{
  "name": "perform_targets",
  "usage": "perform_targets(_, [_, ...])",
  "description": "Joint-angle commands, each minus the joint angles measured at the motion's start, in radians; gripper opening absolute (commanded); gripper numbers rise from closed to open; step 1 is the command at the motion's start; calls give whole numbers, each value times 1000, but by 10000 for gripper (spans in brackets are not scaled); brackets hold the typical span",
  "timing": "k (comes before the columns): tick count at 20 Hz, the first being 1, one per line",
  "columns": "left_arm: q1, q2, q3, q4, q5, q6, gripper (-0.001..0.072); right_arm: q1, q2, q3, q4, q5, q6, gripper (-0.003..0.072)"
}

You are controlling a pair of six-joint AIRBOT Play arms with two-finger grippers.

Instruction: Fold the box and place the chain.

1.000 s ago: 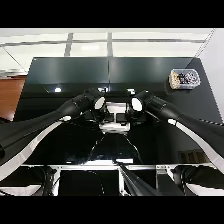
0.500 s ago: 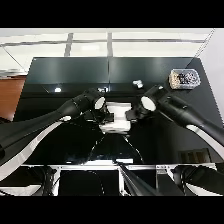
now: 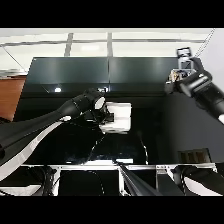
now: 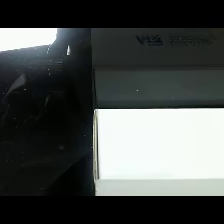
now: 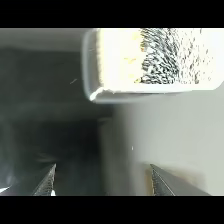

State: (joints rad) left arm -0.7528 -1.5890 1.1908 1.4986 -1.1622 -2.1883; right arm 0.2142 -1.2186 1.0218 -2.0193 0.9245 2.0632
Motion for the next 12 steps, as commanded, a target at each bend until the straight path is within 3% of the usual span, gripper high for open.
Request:
perform_targets(1, [0,-1,0,0,-3,0,27,-265,-125,43,346,-217,17,720])
perform_targets(3, [0,-1,0,0,-6,0,27,-330,-220,185,533,-210,-2,720])
perform_targets(6, [0,-1,0,0,-6,0,27,-367,-409,480,581,15,47,720])
perform_targets(7, [0,-1,0,0,-6,0,27,-373,-471,564,581,108,91,608])
perform_targets(8, [0,-1,0,0,-6,0,27,-378,-527,634,584,185,152,595])
perform_targets(12, [0,-1,0,0,-5,0,27,-389,-634,713,651,191,236,595])
